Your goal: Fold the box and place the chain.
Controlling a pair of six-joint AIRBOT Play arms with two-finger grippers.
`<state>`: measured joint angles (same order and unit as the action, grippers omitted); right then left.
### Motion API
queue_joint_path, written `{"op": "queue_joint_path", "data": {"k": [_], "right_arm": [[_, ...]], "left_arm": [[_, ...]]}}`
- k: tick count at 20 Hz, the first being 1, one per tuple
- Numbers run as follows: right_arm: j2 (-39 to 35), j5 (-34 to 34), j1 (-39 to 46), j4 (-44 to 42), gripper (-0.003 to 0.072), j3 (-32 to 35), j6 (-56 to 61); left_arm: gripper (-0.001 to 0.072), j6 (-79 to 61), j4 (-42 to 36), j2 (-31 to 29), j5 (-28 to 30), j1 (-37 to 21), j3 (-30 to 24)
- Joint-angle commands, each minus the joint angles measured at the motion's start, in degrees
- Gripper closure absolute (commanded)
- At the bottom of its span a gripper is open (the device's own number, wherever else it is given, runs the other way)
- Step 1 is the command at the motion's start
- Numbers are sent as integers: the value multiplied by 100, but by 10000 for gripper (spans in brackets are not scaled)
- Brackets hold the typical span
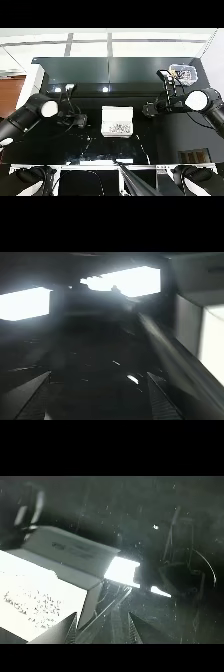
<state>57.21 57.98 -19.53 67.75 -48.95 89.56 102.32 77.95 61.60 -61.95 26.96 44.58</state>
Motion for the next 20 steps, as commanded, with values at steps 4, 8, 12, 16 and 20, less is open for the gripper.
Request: {"op": "queue_joint_path", "data": {"k": [4, 8, 12, 16, 20], "right_arm": [[-4, -2, 0, 7, 314, 4, 0], [-4, 22, 0, 4, 314, 4, 4], [-4, 9, 0, 2, 314, 4, 4], [-4, 7, 0, 0, 314, 4, 7], [-4, -31, 0, -4, 314, 4, 7]], "left_arm": [[2, -8579, -4599, 225, 282, -1460, -1189], [-4, -11639, -4419, 313, 645, -1130, -1189], [-4, -12310, -4301, 807, 1366, -730, -1097], [-3, -12485, -4798, 1353, 1266, -603, -962], [-2, -12218, -4780, 1388, 1331, -431, -909]]}}
